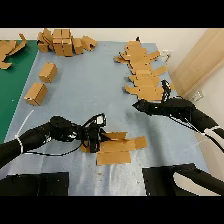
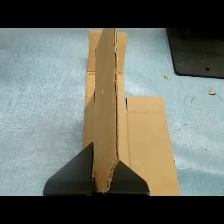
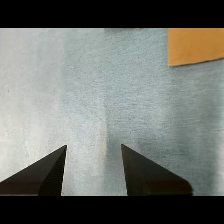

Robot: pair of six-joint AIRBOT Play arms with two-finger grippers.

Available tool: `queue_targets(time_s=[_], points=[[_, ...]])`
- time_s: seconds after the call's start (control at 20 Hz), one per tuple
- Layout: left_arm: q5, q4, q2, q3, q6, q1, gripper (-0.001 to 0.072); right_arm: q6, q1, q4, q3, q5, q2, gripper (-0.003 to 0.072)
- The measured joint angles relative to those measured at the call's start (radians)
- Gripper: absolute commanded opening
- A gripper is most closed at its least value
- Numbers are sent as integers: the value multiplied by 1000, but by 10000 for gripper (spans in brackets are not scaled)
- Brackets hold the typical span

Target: Fold the box.

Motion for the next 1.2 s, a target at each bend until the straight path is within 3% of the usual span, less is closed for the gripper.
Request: queue_targets(time_s=[0.05,0.1,0.15,0.2,0.55,0.7,0.95,1.2], points=[[-3,1,0,0,-3,0,11,0,0,0,0,0,0,494],[-5,3,0,2,-4,0,11,0,0,0,0,1,0,348],[-6,4,0,2,-7,0,11,0,0,-1,0,1,0,48],[-7,5,0,2,-8,0,11,0,0,-4,0,1,0,7],[-10,5,0,2,-11,1,11,0,0,-32,0,-21,2,6],[-10,5,0,2,-12,1,11,0,0,-71,0,-87,37,4],[-11,5,0,2,-12,1,11,56,82,-239,-24,-236,237,5],[-11,4,0,2,-12,1,11,167,294,-436,-108,-301,478,4]])
